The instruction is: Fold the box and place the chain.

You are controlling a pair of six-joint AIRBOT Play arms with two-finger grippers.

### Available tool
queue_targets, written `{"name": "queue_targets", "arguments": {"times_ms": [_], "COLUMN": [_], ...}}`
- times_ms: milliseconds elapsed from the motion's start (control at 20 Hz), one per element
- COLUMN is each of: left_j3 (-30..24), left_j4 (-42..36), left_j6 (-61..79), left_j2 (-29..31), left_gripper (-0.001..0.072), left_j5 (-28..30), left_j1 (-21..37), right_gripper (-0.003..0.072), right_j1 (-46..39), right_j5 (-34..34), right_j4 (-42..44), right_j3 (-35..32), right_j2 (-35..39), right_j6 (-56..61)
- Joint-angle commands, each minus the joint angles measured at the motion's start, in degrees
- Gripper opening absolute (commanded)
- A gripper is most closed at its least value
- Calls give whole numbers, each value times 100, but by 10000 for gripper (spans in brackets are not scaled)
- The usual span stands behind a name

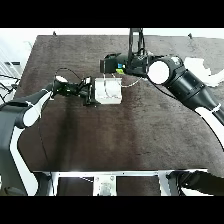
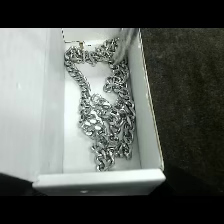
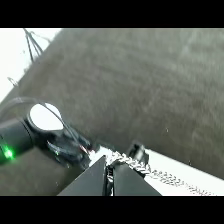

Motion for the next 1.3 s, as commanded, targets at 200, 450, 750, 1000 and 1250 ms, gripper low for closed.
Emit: {"name": "queue_targets", "arguments": {"times_ms": [200,450,750,1000,1250], "left_j3": [0,0,0,0,0], "left_j4": [0,0,2,2,2], "left_j6": [2,0,2,2,0], "left_j2": [2,2,2,2,2], "left_gripper": [531,531,530,531,531], "left_j5": [2,2,2,4,4], "left_j1": [-2,-2,-2,-2,-2], "right_gripper": [9,8,52,422,432], "right_j1": [9,-24,-273,-671,-2020], "right_j5": [39,-396,-763,-549,-393], "right_j4": [181,212,205,-249,-520], "right_j3": [-619,-916,-990,-990,-1032], "right_j2": [-269,-887,-1652,-1386,-1241], "right_j6": [205,197,181,144,361]}}
